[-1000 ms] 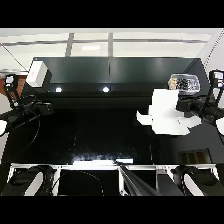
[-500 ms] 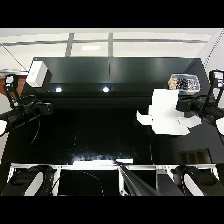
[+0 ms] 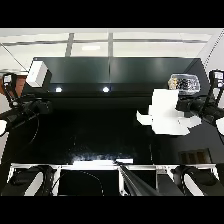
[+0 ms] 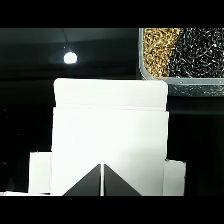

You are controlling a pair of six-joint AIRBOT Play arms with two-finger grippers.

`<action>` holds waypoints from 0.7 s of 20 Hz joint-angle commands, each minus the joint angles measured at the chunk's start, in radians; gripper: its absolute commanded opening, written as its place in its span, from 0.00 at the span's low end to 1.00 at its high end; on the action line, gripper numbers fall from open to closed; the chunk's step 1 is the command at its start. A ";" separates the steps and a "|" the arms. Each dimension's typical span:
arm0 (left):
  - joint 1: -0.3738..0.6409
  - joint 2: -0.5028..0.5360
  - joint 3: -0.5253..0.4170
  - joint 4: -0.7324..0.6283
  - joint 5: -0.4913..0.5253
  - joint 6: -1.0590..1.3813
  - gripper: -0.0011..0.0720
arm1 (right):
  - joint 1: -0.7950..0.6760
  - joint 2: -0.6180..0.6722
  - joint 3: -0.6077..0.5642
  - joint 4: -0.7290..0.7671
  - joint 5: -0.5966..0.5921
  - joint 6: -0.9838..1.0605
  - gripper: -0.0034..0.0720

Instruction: Fold the box and place the chain.

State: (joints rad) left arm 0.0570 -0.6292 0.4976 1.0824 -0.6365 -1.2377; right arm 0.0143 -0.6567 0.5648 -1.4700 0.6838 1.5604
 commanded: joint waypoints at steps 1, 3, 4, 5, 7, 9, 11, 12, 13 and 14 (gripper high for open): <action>0.000 -0.003 0.000 -0.001 0.065 -0.001 0.16 | 0.000 -0.003 0.000 -0.003 -0.012 0.000 0.45; -0.005 -0.006 0.000 -0.026 0.088 0.000 0.98 | -0.003 -0.003 0.003 -0.015 -0.004 -0.003 0.98; -0.005 -0.006 0.001 -0.024 0.085 0.001 0.98 | -0.019 -0.006 0.025 -0.057 0.018 0.013 0.98; -0.005 -0.006 0.001 -0.024 0.085 0.001 0.98 | -0.058 -0.008 0.073 -0.132 0.071 0.064 0.98; -0.005 -0.005 0.002 -0.025 0.085 0.000 0.98 | -0.200 -0.018 0.178 -0.299 0.151 0.130 0.97; -0.006 -0.005 0.001 -0.028 0.078 0.000 0.97 | -0.409 -0.040 0.235 -0.365 0.161 0.130 0.97; -0.006 -0.005 0.001 -0.029 0.075 0.000 0.97 | -0.631 -0.099 0.238 -0.282 0.209 0.131 0.97; -0.006 -0.005 0.001 -0.029 0.075 0.000 0.98 | -0.712 -0.148 0.238 -0.183 0.260 0.128 0.97; -0.006 -0.005 0.001 -0.029 0.075 0.000 0.97 | -0.766 -0.208 0.238 -0.047 0.317 0.076 0.97; -0.006 -0.005 0.001 -0.029 0.075 0.000 0.97 | -0.784 -0.274 0.238 0.124 0.400 -0.087 0.97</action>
State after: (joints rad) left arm 0.0509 -0.6342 0.4980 1.0542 -0.5610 -1.2381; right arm -0.5999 -0.8097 0.7849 -1.6318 0.9180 1.6417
